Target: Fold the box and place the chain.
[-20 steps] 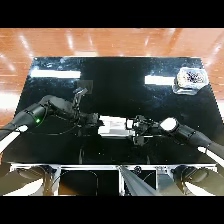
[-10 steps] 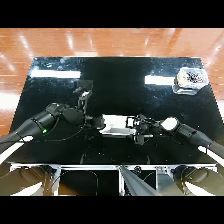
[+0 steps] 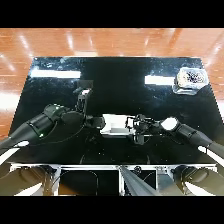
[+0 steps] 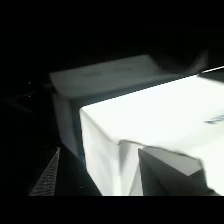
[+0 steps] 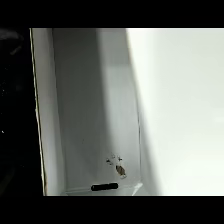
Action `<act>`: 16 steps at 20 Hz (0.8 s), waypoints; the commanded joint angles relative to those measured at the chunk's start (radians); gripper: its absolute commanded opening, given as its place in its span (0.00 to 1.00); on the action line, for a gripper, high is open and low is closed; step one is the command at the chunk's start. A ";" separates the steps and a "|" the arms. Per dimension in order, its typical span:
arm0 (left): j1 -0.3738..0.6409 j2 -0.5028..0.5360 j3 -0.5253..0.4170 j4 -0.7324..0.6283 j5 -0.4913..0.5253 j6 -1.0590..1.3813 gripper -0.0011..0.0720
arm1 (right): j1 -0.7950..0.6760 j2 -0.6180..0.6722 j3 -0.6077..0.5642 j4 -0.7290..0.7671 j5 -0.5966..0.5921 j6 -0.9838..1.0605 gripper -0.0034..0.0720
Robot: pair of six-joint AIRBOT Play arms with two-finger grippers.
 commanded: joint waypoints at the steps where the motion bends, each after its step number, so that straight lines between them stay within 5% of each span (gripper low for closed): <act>1: 0.016 0.055 0.000 0.079 0.004 -0.006 0.87 | 0.000 0.000 0.000 0.002 0.003 0.008 0.76; 10: -0.052 0.211 -0.090 0.273 -0.039 -0.010 0.87 | 0.000 0.000 0.000 0.002 0.003 0.008 0.76; 16: -0.032 0.416 -0.162 0.452 0.141 -0.161 0.86 | 0.000 0.000 0.000 0.002 0.003 0.008 0.76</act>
